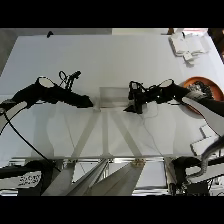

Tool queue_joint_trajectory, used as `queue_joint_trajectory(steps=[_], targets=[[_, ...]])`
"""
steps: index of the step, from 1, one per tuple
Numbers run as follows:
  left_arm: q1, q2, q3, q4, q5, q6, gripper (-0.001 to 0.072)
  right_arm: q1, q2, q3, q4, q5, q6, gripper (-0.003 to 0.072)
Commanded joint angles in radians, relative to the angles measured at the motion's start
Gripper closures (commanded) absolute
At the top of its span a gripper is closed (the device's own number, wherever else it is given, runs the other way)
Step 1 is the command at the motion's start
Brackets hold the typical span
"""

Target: Fold the box and place the chain.

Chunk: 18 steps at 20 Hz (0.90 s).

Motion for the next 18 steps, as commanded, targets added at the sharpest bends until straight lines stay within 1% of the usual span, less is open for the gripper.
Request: queue_joint_trajectory(steps=[1,5,6,8,9,13,18], targets=[[0.000,0.000,-0.001,-0.075,0.013,0.030,0.0538,0.000,0.000,0.000,0.000,0.000,0.000,0.0166],[0.000,0.000,-0.001,-0.078,0.016,0.032,0.0528,0.000,0.000,0.000,0.000,0.000,0.000,0.0166],[0.000,0.000,-0.001,-0.087,0.016,0.045,0.0503,0.000,0.000,0.000,0.000,0.000,0.000,0.0166],[0.000,0.000,-0.001,-0.132,0.016,0.074,0.0379,0.000,0.000,0.000,0.000,0.000,0.000,0.0166],[0.000,0.000,-0.001,-0.156,0.016,0.092,0.0366,0.000,0.000,0.000,0.000,0.000,0.000,0.0166],[-0.002,-0.001,-0.002,-0.176,0.022,0.111,0.0365,0.000,0.000,0.000,0.000,0.000,0.000,0.0166],[-0.045,-0.001,-0.002,-0.176,0.085,0.143,0.0359,0.000,0.000,0.000,0.000,0.000,0.000,0.0166]])
